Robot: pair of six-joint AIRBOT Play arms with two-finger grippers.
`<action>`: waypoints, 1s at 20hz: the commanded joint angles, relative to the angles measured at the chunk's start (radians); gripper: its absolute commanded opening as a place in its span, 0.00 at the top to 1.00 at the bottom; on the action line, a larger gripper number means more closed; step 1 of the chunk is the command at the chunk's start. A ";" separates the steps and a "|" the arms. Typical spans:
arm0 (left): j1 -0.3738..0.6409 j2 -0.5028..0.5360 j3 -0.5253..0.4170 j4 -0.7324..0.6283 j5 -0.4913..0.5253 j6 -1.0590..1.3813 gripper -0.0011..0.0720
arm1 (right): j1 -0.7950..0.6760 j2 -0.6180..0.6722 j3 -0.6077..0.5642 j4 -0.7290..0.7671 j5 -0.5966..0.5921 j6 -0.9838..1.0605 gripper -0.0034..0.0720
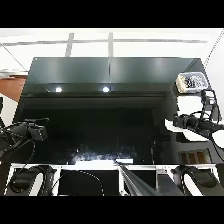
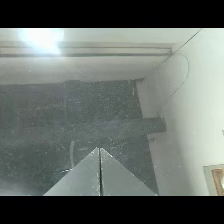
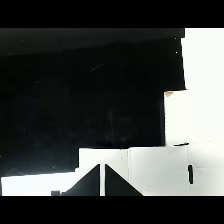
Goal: Fold the box and place the chain.
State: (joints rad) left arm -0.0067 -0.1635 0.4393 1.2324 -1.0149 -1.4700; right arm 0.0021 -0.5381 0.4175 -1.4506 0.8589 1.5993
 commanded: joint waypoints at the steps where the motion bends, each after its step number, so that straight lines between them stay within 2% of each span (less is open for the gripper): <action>1: 0.001 0.001 0.000 0.000 0.000 0.000 0.94 | 0.000 0.001 0.000 0.000 0.000 0.000 0.90; 16: 0.001 0.001 0.000 0.000 0.002 0.000 0.94 | 0.000 0.001 0.000 0.000 0.000 0.000 0.90; 17: 0.001 0.000 -0.003 0.002 0.051 0.000 0.94 | 0.000 0.001 0.000 0.001 0.000 0.000 0.90; 19: 0.001 0.000 -0.011 -0.016 0.217 0.000 0.94 | 0.000 0.001 0.000 0.002 -0.001 0.000 0.90; 20: 0.001 0.001 -0.011 -0.048 0.260 0.000 0.94 | 0.000 0.001 0.000 0.003 -0.009 0.000 0.90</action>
